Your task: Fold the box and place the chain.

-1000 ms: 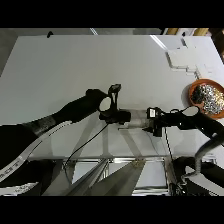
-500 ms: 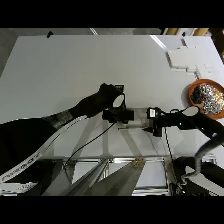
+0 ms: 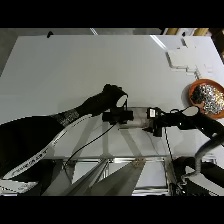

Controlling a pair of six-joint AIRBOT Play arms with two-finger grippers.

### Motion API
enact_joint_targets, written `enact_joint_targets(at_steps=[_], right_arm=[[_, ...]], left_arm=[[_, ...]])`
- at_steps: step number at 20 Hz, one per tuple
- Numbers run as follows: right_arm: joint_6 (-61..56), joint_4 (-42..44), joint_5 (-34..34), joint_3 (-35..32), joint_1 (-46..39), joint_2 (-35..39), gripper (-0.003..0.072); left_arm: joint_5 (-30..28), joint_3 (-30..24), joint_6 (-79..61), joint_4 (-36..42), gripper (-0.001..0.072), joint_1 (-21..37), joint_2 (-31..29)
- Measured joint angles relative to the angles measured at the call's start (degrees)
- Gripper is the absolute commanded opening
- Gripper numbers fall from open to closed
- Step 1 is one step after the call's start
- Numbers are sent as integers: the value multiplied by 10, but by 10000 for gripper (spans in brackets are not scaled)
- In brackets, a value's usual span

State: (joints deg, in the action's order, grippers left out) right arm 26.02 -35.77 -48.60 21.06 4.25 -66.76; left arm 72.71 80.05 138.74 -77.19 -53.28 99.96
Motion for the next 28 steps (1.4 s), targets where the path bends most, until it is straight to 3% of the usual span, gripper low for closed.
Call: enact_joint_targets(at_steps=[10, 19, 21, 23, 28], right_arm=[[0, 0, 0, 0, 0, 0, 356], [0, 0, 0, 0, 0, 0, 356], [0, 0, 0, 0, 0, 0, 356], [0, 0, 0, 0, 0, 0, 356], [0, 0, 0, 0, 0, 0, 356]], left_arm=[[59, 58, -16, -5, 171, 0, 39], [69, 68, -10, -7, 166, -7, 55], [69, 68, -2, -9, 54, -9, 56], [71, 68, 8, -16, 6, -11, 57], [73, 69, 12, -24, 20, -14, 57]])
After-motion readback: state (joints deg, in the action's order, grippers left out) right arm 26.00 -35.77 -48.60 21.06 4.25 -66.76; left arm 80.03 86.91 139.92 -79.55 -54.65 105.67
